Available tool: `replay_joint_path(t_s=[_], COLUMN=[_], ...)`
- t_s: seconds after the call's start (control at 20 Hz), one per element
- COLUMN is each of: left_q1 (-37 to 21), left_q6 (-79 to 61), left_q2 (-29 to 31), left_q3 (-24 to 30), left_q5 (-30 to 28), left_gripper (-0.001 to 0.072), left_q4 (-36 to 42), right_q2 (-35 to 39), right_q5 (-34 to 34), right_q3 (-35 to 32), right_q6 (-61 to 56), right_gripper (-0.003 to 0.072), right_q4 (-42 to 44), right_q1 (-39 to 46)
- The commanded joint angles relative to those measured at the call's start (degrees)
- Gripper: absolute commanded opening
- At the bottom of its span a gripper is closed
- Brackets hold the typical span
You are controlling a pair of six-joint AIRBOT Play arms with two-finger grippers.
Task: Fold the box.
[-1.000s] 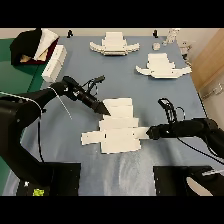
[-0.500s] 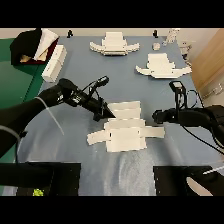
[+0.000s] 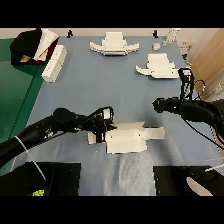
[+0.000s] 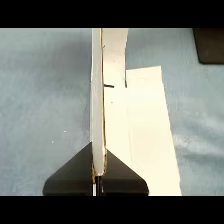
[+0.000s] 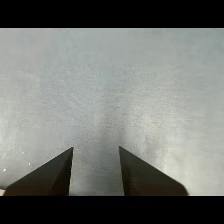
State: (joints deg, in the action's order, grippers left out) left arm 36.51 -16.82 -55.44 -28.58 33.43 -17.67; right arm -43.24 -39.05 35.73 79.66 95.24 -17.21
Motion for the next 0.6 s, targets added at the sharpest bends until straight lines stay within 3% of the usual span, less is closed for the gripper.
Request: replay_joint_path(t_s=[0.0, 0.3, 0.55], left_q1=[5.03, 4.76, 0.5], left_q6=[-1.84, -1.57, -1.57], left_q2=[0.74, 0.39, 0.39], left_q3=[3.32, 3.06, -1.05], left_q5=[-8.09, -9.35, -5.7], left_gripper=[0.0009, 0.0012, 0.0012], left_q4=[0.13, 0.11, -0.09], right_q2=[-0.02, -0.02, -0.02], right_q5=[1.09, 1.07, 1.07], right_q3=[0.15, 0.15, 0.15], right_q6=[-0.76, -0.76, -0.76], right_gripper=[0.0449, 0.0449, 0.0448], right_q4=[-0.04, -0.07, -0.04], right_q1=[0.0, 0.0, 0.0])
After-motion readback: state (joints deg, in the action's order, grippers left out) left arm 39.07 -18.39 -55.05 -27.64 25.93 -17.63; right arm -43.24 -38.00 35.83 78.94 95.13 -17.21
